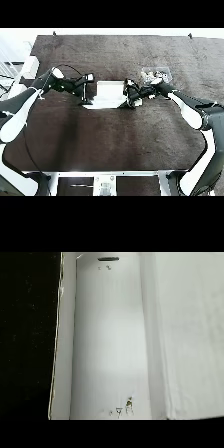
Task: Fold the box and place the chain.
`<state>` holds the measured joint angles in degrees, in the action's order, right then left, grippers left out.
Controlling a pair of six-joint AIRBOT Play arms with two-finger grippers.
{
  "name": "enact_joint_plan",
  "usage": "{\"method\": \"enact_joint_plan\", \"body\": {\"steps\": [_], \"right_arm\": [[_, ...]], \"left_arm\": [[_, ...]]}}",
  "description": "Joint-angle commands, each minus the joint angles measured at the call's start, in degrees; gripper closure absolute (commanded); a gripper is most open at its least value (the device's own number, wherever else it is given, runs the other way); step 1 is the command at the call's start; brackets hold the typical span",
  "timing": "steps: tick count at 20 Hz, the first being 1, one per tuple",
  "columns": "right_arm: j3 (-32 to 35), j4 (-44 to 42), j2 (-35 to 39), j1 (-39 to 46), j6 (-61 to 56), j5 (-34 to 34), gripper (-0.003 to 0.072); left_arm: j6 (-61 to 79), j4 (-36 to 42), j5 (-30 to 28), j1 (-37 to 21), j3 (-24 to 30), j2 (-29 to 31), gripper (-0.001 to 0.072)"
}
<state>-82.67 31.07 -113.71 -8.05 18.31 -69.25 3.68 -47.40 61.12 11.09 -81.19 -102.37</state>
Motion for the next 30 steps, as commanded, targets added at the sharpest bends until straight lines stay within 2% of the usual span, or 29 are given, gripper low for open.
{"method": "enact_joint_plan", "body": {"steps": [1,10,11,12,13,26,27,28,30], "right_arm": [[0.02,-0.04,-0.02,-0.04,-0.02,-0.02,0.0146],[0.02,-0.02,-0.02,-0.04,-0.02,-0.02,0.0146],[0.02,-0.02,-0.02,-0.04,-0.02,-0.02,0.0146],[0.02,-0.02,-0.02,-0.04,-0.02,-0.02,0.0146],[0.02,-0.02,-0.02,-0.04,-0.02,-0.02,0.0146],[0.02,-0.02,-0.02,-0.04,-0.02,-0.02,0.0146],[0.02,-0.02,-0.02,-0.04,-0.02,-0.02,0.0146],[0.02,-0.02,-0.02,-0.04,-0.02,-0.02,0.0146],[0.02,-0.02,-0.02,-0.04,-0.04,-0.02,0.0146]], "left_arm": [[3.17,2.10,0.37,-0.02,-0.04,-1.57,0.0012],[5.92,5.75,-0.68,1.01,-0.04,-3.13,0.0013],[5.90,5.77,-0.76,1.11,-0.04,-3.13,0.0057],[5.92,5.86,-1.03,1.11,-0.07,-3.13,0.0204],[5.95,5.81,-1.51,1.11,-0.04,-3.13,0.0216],[5.84,5.79,1.03,1.14,-0.04,-3.13,0.0223],[5.86,5.84,0.85,1.14,-0.04,-3.13,0.0421],[5.92,5.95,0.63,1.14,-0.04,-3.13,0.0466],[5.92,6.93,-0.28,1.14,-0.04,-3.13,0.0469]]}}
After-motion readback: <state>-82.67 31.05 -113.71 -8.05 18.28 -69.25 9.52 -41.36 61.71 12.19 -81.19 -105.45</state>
